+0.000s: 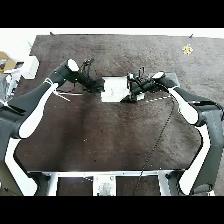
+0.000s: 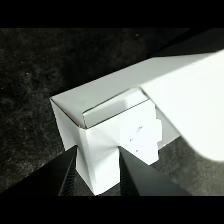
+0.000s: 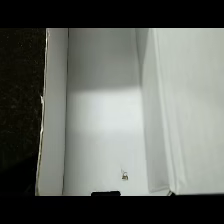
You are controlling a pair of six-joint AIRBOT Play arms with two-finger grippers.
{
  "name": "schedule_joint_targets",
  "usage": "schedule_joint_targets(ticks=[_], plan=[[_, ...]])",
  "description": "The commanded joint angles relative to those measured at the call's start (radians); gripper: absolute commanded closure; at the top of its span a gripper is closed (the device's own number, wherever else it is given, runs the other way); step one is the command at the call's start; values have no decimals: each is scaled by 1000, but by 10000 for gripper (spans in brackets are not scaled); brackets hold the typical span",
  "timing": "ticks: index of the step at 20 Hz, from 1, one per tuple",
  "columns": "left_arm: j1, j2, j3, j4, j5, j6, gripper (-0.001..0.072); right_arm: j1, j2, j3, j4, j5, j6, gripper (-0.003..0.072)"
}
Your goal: Fold the box and place the chain.
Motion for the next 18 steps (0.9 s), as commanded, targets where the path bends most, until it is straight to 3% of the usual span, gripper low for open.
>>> schedule_joint_targets(ticks=[1,4,11,14,18], plan=[[-31,-2,39,154,-8,-132,426,1,0,0,0,0,0,301],[-43,-12,50,172,-21,-166,427,1,0,0,0,0,0,301],[-102,-118,239,315,-193,-281,428,1,0,0,0,0,0,301],[-109,-130,264,330,-198,-298,429,1,0,0,0,0,0,301],[-173,-141,301,542,-246,-426,429,1,0,0,0,0,0,301]])
